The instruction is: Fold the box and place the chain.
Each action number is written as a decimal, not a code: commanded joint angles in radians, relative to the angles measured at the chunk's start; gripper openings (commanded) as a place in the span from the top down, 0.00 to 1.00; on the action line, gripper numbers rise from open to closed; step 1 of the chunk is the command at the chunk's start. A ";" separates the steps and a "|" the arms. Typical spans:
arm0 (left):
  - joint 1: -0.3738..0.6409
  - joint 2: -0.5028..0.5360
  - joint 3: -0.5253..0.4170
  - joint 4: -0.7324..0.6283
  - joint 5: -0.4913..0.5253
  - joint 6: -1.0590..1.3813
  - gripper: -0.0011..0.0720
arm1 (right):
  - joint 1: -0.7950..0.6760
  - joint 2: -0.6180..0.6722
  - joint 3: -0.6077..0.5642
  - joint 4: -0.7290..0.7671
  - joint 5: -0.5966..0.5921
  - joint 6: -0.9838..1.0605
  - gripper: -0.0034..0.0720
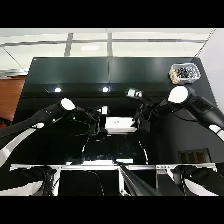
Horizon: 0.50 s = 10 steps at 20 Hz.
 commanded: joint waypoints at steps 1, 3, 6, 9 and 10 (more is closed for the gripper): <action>0.000 0.000 0.001 0.000 0.000 0.001 0.35 | -0.073 0.047 -0.007 0.085 0.090 0.316 0.93; 0.000 0.000 0.001 0.000 0.000 0.001 0.35 | -0.101 0.047 -0.082 0.211 0.090 0.337 0.94; 0.000 0.000 0.001 0.000 0.000 0.001 0.35 | -0.101 0.035 -0.241 0.524 -0.063 0.338 0.94; 0.000 0.000 0.001 0.000 0.000 0.001 0.35 | -0.072 0.018 -0.330 0.643 -0.196 0.338 0.94; 0.000 0.000 0.001 0.000 0.000 0.001 0.35 | -0.056 0.012 -0.336 0.624 -0.224 0.339 0.94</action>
